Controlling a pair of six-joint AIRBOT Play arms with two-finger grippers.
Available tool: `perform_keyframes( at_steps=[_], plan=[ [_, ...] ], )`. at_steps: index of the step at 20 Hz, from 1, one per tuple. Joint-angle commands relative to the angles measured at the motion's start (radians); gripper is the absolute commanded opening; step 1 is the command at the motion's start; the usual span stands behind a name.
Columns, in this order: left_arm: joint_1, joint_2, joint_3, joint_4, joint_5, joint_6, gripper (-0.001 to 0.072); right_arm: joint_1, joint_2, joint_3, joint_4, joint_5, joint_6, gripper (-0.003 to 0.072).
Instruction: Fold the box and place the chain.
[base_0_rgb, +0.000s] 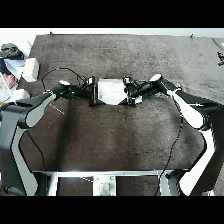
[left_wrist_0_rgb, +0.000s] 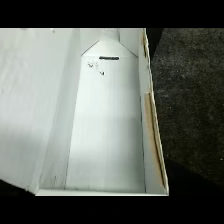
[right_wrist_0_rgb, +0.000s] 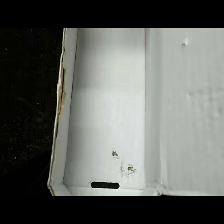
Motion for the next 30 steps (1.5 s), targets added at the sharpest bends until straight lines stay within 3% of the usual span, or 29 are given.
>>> perform_keyframes(
  at_steps=[1, 9, 11, 12, 15, 30],
  plan=[
    [0.001, -0.001, 0.001, 0.022, 0.000, 0.002, 0.0661, 0.001, 0.000, 0.000, 0.000, 0.001, 0.000, 0.0535],
    [0.001, -0.002, 0.001, 0.031, 0.002, 0.002, 0.0645, 0.001, 0.000, 0.000, 0.000, 0.001, 0.000, 0.0536],
    [0.001, -0.002, 0.001, 0.043, -0.014, 0.003, 0.0512, 0.001, 0.000, 0.000, 0.000, 0.001, 0.000, 0.0535],
    [0.001, -0.002, 0.001, 0.045, -0.014, 0.003, 0.0374, 0.001, 0.000, 0.000, 0.000, 0.001, 0.000, 0.0535],
    [0.001, -0.002, 0.001, 0.047, -0.013, 0.002, 0.0284, 0.001, 0.000, 0.000, 0.000, 0.001, 0.000, 0.0535],
    [0.001, -0.001, 0.001, 0.046, -0.002, 0.002, 0.0285, 0.001, 0.000, 0.000, 0.000, 0.001, 0.000, 0.0535]
  ],
)
